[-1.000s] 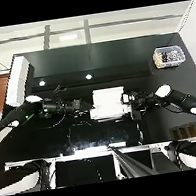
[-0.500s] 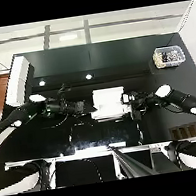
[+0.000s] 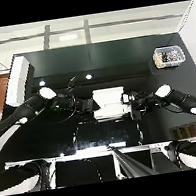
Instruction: Fold the box and place the chain.
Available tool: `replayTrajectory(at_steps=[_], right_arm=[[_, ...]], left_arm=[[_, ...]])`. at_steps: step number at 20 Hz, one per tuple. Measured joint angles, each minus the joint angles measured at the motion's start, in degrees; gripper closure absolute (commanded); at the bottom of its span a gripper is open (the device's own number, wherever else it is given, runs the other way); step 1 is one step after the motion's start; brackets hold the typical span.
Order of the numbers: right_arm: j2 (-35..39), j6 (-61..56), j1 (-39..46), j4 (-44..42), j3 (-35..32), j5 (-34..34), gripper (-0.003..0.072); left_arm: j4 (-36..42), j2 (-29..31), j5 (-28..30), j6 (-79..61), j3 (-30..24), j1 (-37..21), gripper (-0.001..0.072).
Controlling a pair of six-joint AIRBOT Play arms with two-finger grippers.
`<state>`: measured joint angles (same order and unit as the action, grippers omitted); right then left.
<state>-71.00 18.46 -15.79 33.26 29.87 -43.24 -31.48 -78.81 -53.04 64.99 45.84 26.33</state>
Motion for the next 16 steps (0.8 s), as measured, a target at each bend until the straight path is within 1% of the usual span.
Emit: replayTrajectory(at_steps=[5,12,14,16], right_arm=[[0.0,0.0,0.0,0.0,0.0,0.0,0.0495],[0.0,0.0,0.0,0.0,0.0,0.11,0.0494],[0.0,0.0,0.0,0.0,0.0,0.15,0.0494],[0.0,0.0,0.0,-0.02,0.0,0.17,0.0495]], left_arm=[[-12.52,0.0,1.49,14.8,4.07,5.33,0.0133],[-26.97,-1.05,4.07,33.2,7.37,12.5,0.0134],[-30.27,-2.08,4.04,36.94,8.76,14.23,0.0134],[-33.57,-3.1,2.54,41.03,10.45,15.52,0.0134]])
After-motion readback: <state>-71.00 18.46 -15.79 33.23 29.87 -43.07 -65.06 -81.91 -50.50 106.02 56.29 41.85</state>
